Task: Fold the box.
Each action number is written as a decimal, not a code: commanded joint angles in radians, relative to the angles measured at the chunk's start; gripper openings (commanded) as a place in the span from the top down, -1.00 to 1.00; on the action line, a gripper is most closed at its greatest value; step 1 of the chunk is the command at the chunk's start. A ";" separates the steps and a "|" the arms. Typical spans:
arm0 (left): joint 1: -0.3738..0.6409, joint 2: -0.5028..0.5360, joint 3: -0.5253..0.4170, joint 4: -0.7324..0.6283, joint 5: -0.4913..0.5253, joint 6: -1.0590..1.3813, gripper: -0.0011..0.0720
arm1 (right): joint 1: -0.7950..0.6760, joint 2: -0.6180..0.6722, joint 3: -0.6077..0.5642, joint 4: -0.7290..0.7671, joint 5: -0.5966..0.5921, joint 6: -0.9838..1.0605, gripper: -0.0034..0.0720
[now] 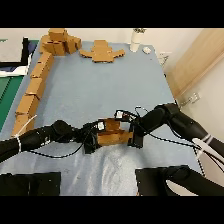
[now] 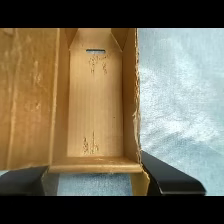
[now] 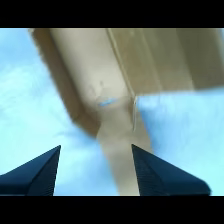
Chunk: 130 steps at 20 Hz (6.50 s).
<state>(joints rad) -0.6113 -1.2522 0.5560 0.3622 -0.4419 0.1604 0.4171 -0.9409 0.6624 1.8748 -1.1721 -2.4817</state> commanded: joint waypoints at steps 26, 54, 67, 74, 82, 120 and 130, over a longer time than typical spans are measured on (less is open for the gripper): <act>0.008 0.014 0.000 0.050 -0.058 0.008 -0.46 | 0.003 0.033 -0.005 0.346 0.004 0.982 0.70; 0.006 0.013 0.000 0.050 -0.064 0.007 -0.46 | 0.059 -0.292 0.066 0.301 0.325 0.738 0.91; 0.006 0.013 0.000 0.050 -0.063 0.007 -0.46 | 0.019 0.097 0.126 -0.122 0.020 0.703 0.91; 0.006 0.013 0.000 0.050 -0.064 0.008 -0.46 | 0.024 0.238 -0.095 -0.042 -0.135 0.328 -0.19; 0.006 0.013 0.000 0.050 -0.064 0.008 -0.46 | 0.028 0.128 -0.169 -0.022 0.222 -0.133 -0.74; 0.006 0.013 0.000 0.050 -0.064 0.007 -0.46 | 0.109 0.084 -0.182 0.069 0.293 -0.301 0.34; 0.006 0.013 0.000 0.050 -0.064 0.008 -0.46 | 0.108 0.084 -0.182 -0.022 0.301 -0.256 -0.07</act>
<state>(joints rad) -0.6052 -1.2392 0.5560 0.4118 -0.5072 0.1684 0.5255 -0.8566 0.4805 1.8847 -0.8833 -2.7514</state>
